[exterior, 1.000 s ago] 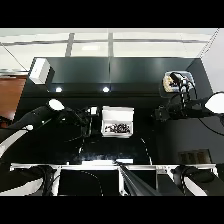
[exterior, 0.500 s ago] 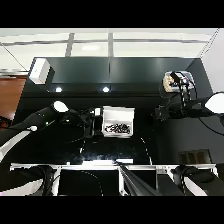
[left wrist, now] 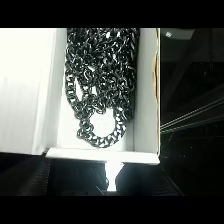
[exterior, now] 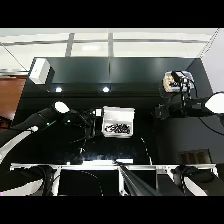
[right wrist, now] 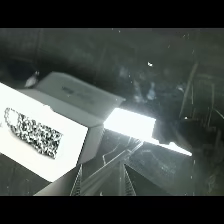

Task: Fold the box and place the chain.

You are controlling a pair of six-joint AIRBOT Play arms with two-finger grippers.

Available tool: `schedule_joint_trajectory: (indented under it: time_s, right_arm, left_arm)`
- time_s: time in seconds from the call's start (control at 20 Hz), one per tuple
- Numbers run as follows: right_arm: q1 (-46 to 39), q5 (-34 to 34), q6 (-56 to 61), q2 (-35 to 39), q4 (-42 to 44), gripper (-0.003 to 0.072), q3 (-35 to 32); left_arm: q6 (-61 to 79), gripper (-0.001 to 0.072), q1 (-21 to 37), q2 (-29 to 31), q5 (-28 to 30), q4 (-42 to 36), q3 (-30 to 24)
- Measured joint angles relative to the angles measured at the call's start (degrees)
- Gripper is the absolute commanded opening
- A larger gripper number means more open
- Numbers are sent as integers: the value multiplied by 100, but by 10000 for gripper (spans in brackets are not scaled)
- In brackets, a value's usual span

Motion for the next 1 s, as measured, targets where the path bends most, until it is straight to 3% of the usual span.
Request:
schedule_joint_trajectory:
  time_s: [0.1,0.2,0.3,0.5,0.75,0.85,1.0]
  right_arm:
    - [0,-90,-44,-28,-4,326,-11]
    - [0,-275,-70,-87,-7,330,-31]
    - [0,-527,-76,-205,31,720,-44]
    - [162,-1141,-144,-782,597,720,55]
    - [793,-1641,-542,-1923,944,720,634]
    - [977,-1593,-1161,-2188,990,720,815]
    - [1082,-916,-2459,-2225,999,720,1073]
  left_arm:
    - [20,410,-9,0,-7,0,0]
    - [20,355,-15,0,-11,0,0]
    - [17,355,-15,0,-33,4,0]
    - [17,355,-15,0,-42,4,0]
    - [17,355,-15,0,-44,4,0]
    - [17,355,-15,0,-44,7,0]
    - [17,355,-15,0,-39,7,0]
